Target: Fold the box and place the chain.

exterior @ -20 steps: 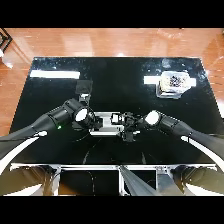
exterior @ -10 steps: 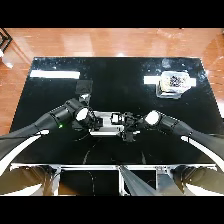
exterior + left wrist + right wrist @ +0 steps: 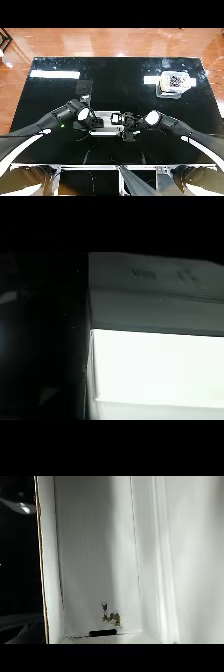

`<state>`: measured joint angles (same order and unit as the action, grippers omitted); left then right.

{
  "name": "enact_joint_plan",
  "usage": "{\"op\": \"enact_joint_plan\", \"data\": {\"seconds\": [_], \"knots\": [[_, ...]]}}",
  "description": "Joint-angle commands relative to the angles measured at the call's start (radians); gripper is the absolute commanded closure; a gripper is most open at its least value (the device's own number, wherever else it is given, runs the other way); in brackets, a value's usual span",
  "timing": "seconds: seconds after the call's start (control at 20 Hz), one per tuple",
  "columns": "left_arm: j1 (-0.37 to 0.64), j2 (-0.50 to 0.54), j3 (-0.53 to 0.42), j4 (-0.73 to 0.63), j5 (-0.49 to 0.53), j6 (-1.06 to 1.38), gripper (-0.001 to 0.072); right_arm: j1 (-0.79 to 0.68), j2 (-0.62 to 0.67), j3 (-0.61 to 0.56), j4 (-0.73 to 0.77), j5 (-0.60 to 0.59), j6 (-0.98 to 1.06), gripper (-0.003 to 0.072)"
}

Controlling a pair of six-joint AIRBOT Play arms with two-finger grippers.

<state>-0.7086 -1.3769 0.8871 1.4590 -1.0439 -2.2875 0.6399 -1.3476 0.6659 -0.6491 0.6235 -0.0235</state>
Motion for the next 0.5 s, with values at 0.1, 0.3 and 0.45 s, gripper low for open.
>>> {"op": "enact_joint_plan", "data": {"seconds": [0.1,0.3,0.45], "knots": [[0.000,-0.012,0.001,-0.036,0.011,-0.008,0.0690,0.000,0.000,0.000,0.001,0.000,0.001,0.0226],[0.000,-0.011,0.001,-0.034,-0.008,0.008,0.0691,0.000,0.000,0.000,0.001,0.000,0.001,0.0226],[0.000,-0.011,0.001,-0.028,-0.016,0.010,0.0691,0.000,0.000,0.000,0.001,0.000,0.001,0.0226]]}}
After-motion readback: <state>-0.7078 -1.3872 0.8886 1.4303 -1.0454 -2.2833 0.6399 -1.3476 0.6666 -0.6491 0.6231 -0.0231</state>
